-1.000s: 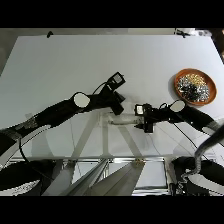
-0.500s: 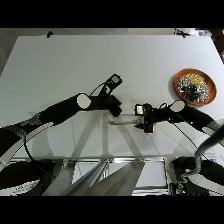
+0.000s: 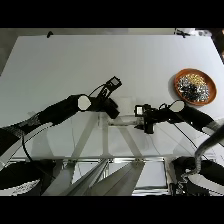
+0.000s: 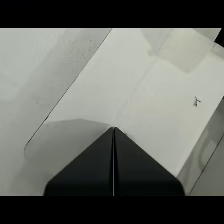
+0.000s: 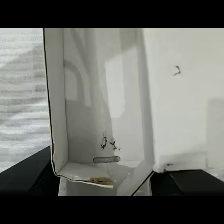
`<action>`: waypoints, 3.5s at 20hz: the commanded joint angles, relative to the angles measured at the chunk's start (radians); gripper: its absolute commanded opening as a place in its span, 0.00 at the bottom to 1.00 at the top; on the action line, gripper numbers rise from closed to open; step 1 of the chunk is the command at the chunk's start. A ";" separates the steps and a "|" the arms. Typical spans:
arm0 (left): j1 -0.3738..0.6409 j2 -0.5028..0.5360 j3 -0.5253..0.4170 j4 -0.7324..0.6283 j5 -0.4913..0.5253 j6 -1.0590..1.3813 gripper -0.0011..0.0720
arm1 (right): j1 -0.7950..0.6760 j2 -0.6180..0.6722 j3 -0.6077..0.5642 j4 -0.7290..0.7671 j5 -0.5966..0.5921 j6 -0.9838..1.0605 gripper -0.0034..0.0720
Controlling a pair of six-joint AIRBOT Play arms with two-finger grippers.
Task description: Fold the box and place the chain.
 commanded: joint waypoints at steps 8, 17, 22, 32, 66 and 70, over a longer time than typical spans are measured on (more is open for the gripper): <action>0.050 0.245 0.000 0.277 -0.261 0.042 0.40 | 0.000 0.001 0.000 0.002 -0.002 0.002 0.36; 0.063 0.143 -0.002 0.318 -0.540 0.385 0.39 | 0.000 0.001 0.000 0.002 -0.002 0.002 0.36; 0.086 0.042 -0.053 0.265 -0.451 0.512 0.39 | 0.000 0.001 0.000 0.002 -0.002 0.002 0.36; 0.100 0.040 -0.096 0.168 -0.281 0.729 0.35 | 0.000 0.001 0.000 0.002 -0.002 0.002 0.36; 0.010 -0.003 -0.096 -0.154 -0.211 0.825 0.50 | 0.000 0.001 0.000 0.002 -0.002 0.002 0.36; 0.010 -0.003 -0.096 -0.154 -0.211 0.811 0.43 | 0.000 0.001 0.000 0.002 -0.002 0.002 0.36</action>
